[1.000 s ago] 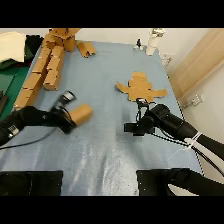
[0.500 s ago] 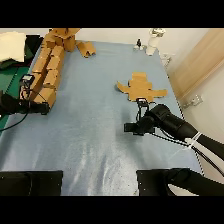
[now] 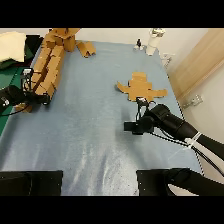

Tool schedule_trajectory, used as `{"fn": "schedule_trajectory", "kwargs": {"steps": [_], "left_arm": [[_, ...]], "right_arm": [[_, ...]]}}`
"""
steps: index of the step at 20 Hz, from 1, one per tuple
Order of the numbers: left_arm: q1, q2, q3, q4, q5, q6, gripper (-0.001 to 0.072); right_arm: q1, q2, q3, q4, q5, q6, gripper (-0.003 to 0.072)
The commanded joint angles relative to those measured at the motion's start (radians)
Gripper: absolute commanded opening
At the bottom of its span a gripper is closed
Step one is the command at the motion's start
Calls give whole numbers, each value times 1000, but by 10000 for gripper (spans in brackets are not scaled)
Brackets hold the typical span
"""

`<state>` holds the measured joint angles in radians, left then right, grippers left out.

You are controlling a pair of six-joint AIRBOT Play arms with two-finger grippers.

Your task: Fold the box.

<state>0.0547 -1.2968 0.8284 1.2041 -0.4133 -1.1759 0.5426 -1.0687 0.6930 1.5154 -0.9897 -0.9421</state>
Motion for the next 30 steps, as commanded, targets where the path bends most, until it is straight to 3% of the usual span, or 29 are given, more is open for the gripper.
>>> {"fn": "schedule_trajectory", "kwargs": {"steps": [1, 8, 9, 10, 17, 22, 27, 28, 29, 30], "left_arm": [[1, -50, 29, -23, 41, -5, 525], [1, -52, 29, -22, 35, -3, 538], [1, -52, 29, -22, 29, -3, 685], [1, -52, 29, -22, 20, -3, 702], [4, -46, 40, -13, -40, -3, 702], [58, 4, 130, 11, -319, -3, 702], [97, 57, 284, 30, -667, -123, 690], [93, 65, 321, 12, -744, -156, 388], [82, 72, 349, -20, -809, -131, 8], [60, 81, 361, -57, -843, -113, 11]], "right_arm": [[1, 0, 1, 2, 18, 0, 4], [1, 0, 1, 3, 17, 0, 4], [1, 0, 1, 3, 17, 0, 4], [1, 0, 1, 3, 17, 0, 4], [1, 0, 1, 16, 16, 0, 4], [1, 0, 1, 33, 13, -38, 4], [1, 0, 1, 82, 10, -104, 4], [0, -2, 5, 89, 11, -109, 4], [0, -8, 17, 104, 10, -132, 4], [0, -20, 41, 127, 8, -166, 4]]}}
